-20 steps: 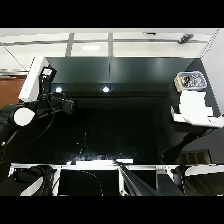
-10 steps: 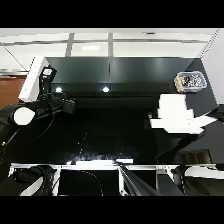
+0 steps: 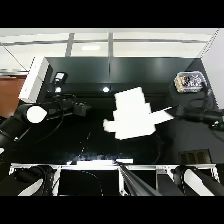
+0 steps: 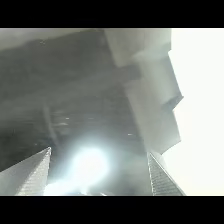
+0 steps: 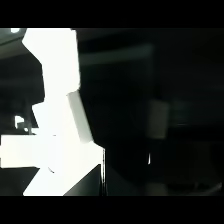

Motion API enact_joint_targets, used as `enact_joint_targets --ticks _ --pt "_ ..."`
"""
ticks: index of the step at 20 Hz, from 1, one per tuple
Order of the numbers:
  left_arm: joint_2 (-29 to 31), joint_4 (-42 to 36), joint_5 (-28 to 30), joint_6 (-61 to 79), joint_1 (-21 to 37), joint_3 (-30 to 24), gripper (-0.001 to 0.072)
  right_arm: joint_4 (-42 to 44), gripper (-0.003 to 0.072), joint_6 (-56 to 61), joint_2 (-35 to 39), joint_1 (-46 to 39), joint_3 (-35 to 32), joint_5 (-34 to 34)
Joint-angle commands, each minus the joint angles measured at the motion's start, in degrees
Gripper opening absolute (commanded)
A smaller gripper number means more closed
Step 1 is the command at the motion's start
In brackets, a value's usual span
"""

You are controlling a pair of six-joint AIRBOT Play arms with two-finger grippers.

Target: Fold the box and place the chain.

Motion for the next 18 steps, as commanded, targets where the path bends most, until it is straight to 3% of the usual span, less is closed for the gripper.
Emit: enact_joint_targets --ticks 1,3,5,10,14,18 --pt "-4.8 -8.9 0.9 0.0 -2.2 0.3 0.0699 5.7 0.0012 -3.8 8.0 11.9 -9.2 -10.1" --pt "-9.5 -18.1 -3.4 1.7 -2.0 2.2 0.07 5.6 0.0012 -3.8 8.2 17.2 -10.0 -11.5" --pt "-15.9 -25.9 -12.5 8.9 -1.2 5.6 0.07 5.7 0.0012 -3.3 8.2 20.5 -10.0 -13.6" --pt "-30.0 -32.1 -26.2 10.7 4.3 10.6 0.07 5.7 0.0012 -2.5 8.2 21.9 -10.0 -14.7" --pt "-33.7 -42.6 -34.6 29.3 6.2 10.6 0.07 5.7 0.0012 -2.5 8.2 21.9 -10.0 -14.8" --pt "-35.8 -40.8 -39.3 38.1 4.6 10.6 0.0657 5.6 0.0012 -2.5 8.2 21.9 -10.0 -15.4"
